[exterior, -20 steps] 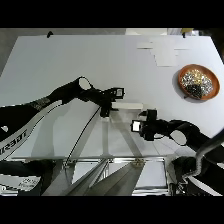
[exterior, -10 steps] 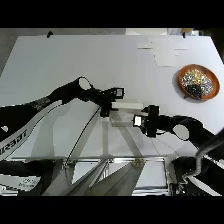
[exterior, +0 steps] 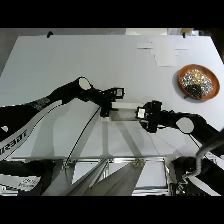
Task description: Fold the box and place the chain.
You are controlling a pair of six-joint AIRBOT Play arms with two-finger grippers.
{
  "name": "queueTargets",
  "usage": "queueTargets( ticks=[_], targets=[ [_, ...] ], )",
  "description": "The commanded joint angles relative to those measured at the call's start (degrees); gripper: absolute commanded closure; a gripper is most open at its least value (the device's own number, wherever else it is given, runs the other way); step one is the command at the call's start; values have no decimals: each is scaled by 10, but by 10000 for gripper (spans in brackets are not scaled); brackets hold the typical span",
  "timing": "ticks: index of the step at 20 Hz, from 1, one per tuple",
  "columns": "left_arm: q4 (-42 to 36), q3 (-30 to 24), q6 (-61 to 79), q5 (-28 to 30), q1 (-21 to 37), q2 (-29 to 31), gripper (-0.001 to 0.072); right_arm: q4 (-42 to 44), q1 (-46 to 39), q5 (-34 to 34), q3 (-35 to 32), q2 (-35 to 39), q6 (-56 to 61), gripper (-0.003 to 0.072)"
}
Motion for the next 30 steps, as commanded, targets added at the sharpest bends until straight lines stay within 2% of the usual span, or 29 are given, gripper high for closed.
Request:
queueTargets(
  ticks=[1,5,11,13,16,18,25,30],
  targets=[
    [0,0,0,0,0,0,698,56,-32,16,1,-10,-34,25],
    [0,0,0,0,0,0,698,167,-56,32,1,-24,-157,26],
    [0,0,0,0,0,0,698,253,-131,114,1,-85,-267,26],
    [0,0,0,0,0,0,698,280,-153,122,1,-104,-308,25],
    [0,0,0,0,0,0,698,338,-175,148,2,-126,-431,25],
    [0,0,0,0,0,0,698,348,-182,163,10,-140,-465,27],
    [0,0,0,0,0,0,698,348,-195,213,65,-228,-465,27],
    [0,0,0,0,0,0,698,348,-195,221,67,-258,-490,45]
  ],
)
